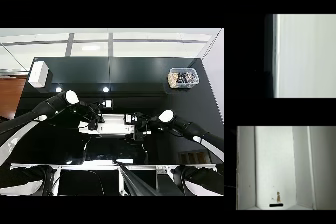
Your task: Fold the box and place the chain.
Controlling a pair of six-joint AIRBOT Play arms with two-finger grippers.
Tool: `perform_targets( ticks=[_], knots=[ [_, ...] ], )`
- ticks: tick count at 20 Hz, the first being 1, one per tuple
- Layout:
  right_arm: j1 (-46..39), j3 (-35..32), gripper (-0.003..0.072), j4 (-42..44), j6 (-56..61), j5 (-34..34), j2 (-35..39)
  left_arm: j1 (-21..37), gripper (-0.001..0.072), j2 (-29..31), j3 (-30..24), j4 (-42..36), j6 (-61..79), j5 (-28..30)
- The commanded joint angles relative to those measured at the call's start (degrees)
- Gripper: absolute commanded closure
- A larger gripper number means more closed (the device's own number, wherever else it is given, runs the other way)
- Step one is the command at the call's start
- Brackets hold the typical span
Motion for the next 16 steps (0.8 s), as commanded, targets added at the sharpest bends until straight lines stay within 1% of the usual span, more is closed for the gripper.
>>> perform_targets(
  ticks=[1, 7, 16],
  knots=[
    [-0.26, 0.00, -0.0013, 0.11, -0.22, 0.66, 0.00, 0.02, 0.0685, -0.02, 0.04, 0.04, 0.00, 0.04],
    [-0.26, 0.00, -0.0014, 1.01, 0.90, -1.29, 0.00, 0.02, 0.0685, -0.02, 0.04, 0.04, 0.00, 0.02],
    [-0.24, 0.00, -0.0013, 0.85, 0.87, -1.20, 0.00, 0.02, 0.0685, -0.02, 0.04, 0.04, 0.00, 0.04]
  ],
)
